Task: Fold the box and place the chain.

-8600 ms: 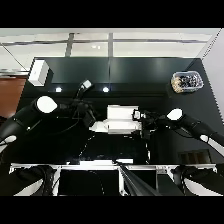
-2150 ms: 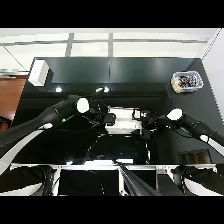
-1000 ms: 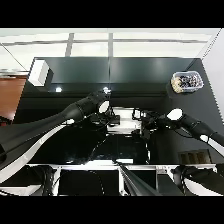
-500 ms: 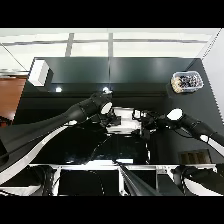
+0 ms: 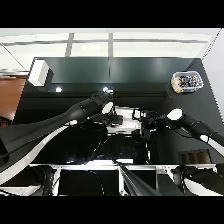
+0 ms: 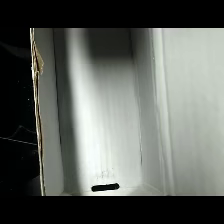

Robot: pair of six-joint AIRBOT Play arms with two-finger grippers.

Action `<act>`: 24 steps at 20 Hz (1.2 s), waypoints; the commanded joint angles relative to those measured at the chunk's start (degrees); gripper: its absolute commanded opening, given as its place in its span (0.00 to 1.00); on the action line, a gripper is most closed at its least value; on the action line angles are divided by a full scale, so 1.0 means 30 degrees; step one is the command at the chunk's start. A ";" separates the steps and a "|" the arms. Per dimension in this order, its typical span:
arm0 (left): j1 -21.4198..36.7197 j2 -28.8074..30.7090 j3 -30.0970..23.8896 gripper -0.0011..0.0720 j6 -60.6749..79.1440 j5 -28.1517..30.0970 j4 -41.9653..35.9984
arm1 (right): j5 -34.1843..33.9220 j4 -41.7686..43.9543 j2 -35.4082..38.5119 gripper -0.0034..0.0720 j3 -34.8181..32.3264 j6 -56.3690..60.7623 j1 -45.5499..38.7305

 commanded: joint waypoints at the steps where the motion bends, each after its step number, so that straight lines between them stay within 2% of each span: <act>1: -0.0007 0.0007 0.0109 0.30 -0.0080 0.0000 0.0277 | 0.0022 0.0007 -0.0007 0.12 0.0015 0.0000 0.0015; 3: -0.0007 -0.0007 0.0109 0.05 -0.0080 0.0015 0.0284 | 0.0022 0.0007 -0.0007 0.12 0.0007 0.0000 0.0015; 6: -0.0015 -0.0007 0.0109 0.05 -0.0022 0.0022 0.0277 | 0.0022 0.0007 -0.0007 0.12 0.0007 0.0007 0.0015; 7: -0.0015 0.0000 0.0109 0.05 0.0277 0.0015 0.0277 | 0.0007 0.0007 -0.0007 0.21 0.0007 0.0058 0.0015; 9: -0.0015 0.0000 0.0109 0.05 0.0430 0.0022 0.0277 | -0.0372 0.0000 0.0000 0.73 0.0015 0.1049 0.0015; 10: -0.0015 0.0000 0.0109 0.05 0.0430 0.0022 0.0277 | -0.0444 -0.0036 0.0036 0.90 0.0015 0.1275 0.0007; 13: 0.0000 0.0000 0.0109 0.05 0.0437 0.0022 0.0277 | 0.0918 -0.0794 0.1311 0.88 0.0022 0.1297 -0.0175; 17: -0.0022 0.0000 0.0109 0.05 0.0437 0.0029 0.0240 | 0.1231 -0.4495 0.3075 0.88 0.0022 0.2433 -0.0182; 24: -0.0022 0.0000 0.0109 0.05 0.0437 0.0029 0.0204 | 0.1355 -0.4459 0.3075 0.88 0.0015 0.2433 -0.0182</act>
